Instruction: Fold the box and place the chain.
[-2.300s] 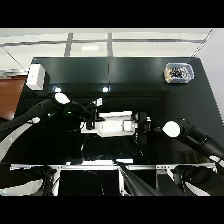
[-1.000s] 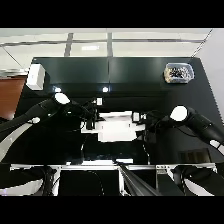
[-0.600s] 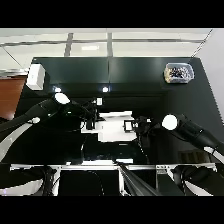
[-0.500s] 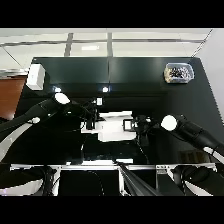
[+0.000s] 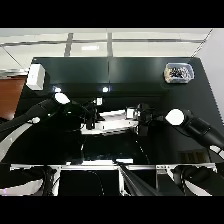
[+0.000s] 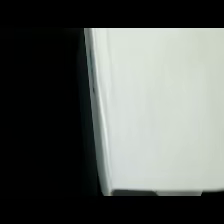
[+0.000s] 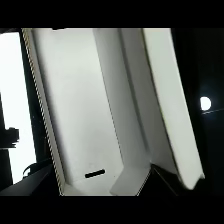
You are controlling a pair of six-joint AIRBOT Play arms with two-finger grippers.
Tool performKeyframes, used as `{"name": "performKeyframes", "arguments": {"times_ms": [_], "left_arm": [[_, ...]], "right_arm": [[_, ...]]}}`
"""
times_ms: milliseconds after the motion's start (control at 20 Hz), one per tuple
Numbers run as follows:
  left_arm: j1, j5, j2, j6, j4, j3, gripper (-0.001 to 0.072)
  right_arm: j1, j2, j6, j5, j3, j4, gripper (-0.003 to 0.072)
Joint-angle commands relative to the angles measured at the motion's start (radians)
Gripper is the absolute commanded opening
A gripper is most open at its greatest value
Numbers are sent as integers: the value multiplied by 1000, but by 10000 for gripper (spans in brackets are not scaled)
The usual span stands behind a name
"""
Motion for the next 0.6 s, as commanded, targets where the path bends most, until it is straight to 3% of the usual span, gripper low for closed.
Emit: {"name": "performKeyframes", "arguments": {"times_ms": [0, 400, 550], "left_arm": [[-1, -1, 1, 0, 0, 0, 27], [-1, -1, 1, 0, 0, 0, 27], [-1, -1, 1, 0, 0, 0, 27]], "right_arm": [[-39, 3, -13, 1, 6, 19, 673], [-49, -75, -174, 14, 6, 205, 673], [-64, -100, -198, 80, 5, 246, 673]]}}
